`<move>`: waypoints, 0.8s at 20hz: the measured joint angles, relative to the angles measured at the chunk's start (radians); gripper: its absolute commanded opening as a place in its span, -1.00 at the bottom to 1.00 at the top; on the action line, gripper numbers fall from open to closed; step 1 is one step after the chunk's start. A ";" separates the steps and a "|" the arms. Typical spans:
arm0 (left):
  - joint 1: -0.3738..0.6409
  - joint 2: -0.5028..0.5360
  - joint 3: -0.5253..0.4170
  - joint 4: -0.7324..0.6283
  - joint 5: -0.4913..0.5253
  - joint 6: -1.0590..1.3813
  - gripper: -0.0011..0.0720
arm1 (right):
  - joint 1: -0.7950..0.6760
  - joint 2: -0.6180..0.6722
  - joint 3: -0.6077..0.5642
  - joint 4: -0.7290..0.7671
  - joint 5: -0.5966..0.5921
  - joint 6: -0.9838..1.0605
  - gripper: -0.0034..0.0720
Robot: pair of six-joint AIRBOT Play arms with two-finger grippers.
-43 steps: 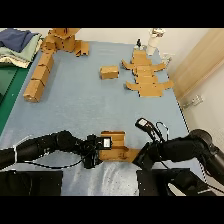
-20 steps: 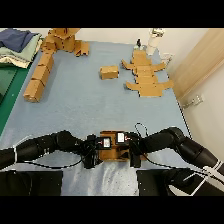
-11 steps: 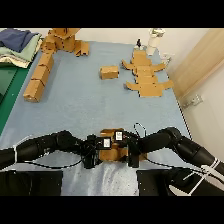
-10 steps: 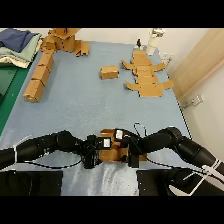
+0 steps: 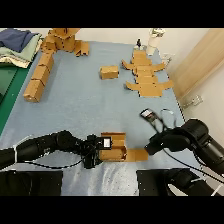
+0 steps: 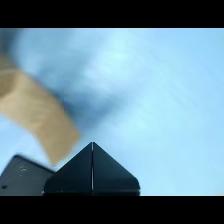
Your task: Fold the box.
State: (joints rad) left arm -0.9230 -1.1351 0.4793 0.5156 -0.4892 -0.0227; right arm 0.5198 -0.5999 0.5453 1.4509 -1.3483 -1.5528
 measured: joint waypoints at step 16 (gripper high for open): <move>0.000 0.000 0.000 0.000 -0.001 0.000 0.26 | -0.046 -0.114 -0.203 0.583 0.280 0.262 -0.90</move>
State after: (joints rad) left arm -0.9230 -1.1355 0.4793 0.5159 -0.4900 -0.0227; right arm 0.4736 -0.7143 0.3424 2.0342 -1.0687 -1.2911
